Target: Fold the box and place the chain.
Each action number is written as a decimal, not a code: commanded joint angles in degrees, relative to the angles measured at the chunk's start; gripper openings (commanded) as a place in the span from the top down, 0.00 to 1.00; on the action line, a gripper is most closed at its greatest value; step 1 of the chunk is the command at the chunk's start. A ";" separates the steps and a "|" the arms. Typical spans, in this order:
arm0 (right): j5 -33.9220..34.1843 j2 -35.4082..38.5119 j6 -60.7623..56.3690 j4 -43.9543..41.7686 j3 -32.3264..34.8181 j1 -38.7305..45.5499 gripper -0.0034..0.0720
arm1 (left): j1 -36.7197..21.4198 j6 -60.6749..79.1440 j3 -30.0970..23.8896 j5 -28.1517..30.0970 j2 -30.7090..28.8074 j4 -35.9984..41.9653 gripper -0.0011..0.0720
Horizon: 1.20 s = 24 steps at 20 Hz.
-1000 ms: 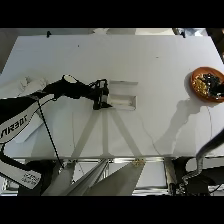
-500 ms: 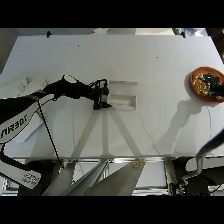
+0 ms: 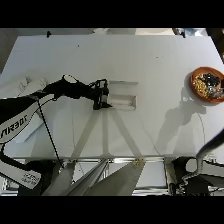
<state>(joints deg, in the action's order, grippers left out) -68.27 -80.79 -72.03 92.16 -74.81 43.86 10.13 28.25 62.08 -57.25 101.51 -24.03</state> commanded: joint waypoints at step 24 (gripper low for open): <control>-8.28 8.57 -0.17 -6.23 0.00 -61.22 0.94 | -0.02 0.00 0.00 0.02 -0.04 -0.02 0.58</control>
<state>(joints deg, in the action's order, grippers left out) -80.38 -72.18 -71.79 85.78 -74.81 -10.59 10.13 28.23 62.08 -57.25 101.51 -24.03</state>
